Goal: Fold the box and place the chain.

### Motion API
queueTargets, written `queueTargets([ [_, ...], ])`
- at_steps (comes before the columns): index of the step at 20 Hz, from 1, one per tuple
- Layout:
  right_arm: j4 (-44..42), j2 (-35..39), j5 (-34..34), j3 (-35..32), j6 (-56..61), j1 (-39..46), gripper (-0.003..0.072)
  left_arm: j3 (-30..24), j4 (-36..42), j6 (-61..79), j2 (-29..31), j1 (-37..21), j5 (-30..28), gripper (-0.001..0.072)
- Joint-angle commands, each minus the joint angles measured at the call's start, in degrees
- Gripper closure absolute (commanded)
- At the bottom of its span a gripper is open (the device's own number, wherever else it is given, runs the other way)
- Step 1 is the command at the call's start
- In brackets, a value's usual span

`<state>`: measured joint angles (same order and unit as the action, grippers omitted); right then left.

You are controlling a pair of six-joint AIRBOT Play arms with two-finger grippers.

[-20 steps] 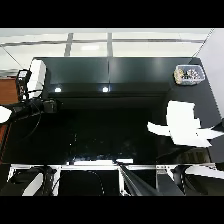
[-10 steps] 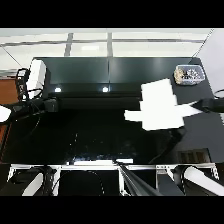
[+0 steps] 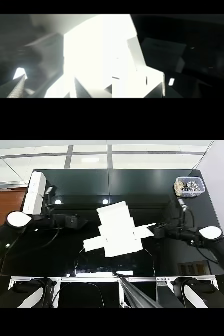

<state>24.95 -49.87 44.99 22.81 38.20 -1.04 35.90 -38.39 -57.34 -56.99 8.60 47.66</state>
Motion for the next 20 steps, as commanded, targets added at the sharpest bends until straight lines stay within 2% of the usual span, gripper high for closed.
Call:
queueTargets([
  [1,-1.0,1.2,-10.0,-2.1,1.3,-8.8,0.0665,2.7,13.2,8.2,-8.7,2.4,5.0,0.0018],
  [5,-0.9,1.2,-10.4,-2.1,1.3,-9.0,0.0664,7.0,13.9,9.7,-20.3,3.1,14.1,0.0017],
  [7,-1.0,1.2,-10.2,-2.1,1.3,-9.0,0.0663,9.8,16.8,13.1,-26.1,3.9,19.0,0.0018],
  [10,-0.9,1.2,-8.9,-2.1,1.3,-9.1,0.0663,15.0,16.2,15.8,-32.7,5.4,20.9,0.0017],
  [12,-0.9,1.2,-7.9,-2.1,1.3,-9.1,0.0663,18.5,16.2,18.9,-35.8,5.8,25.0,0.0024],
  [13,-0.9,1.2,-7.7,-2.1,1.3,-9.1,0.0663,19.9,16.2,21.0,-37.1,5.8,28.0,0.0066],
  [15,-0.9,1.2,-7.7,-2.1,1.3,-9.1,0.0663,22.7,14.3,23.8,-39.6,5.8,34.3,0.0278],
  [16,-0.9,1.2,-7.7,-2.1,1.3,-9.1,0.0663,23.6,12.2,23.7,-40.4,5.8,34.7,0.0356],
  [18,-0.9,1.2,-7.7,-2.1,1.3,-9.1,0.0663,24.8,9.7,23.7,-41.6,6.3,34.6,0.0383],
  [19,-0.9,1.2,-7.8,-2.1,1.3,-9.1,0.0663,25.1,9.5,23.7,-41.9,6.6,34.6,0.0432],
  [20,-0.9,1.2,-7.8,-2.1,1.3,-9.1,0.0663,25.1,8.9,23.8,-42.1,6.7,34.6,0.0434],
])
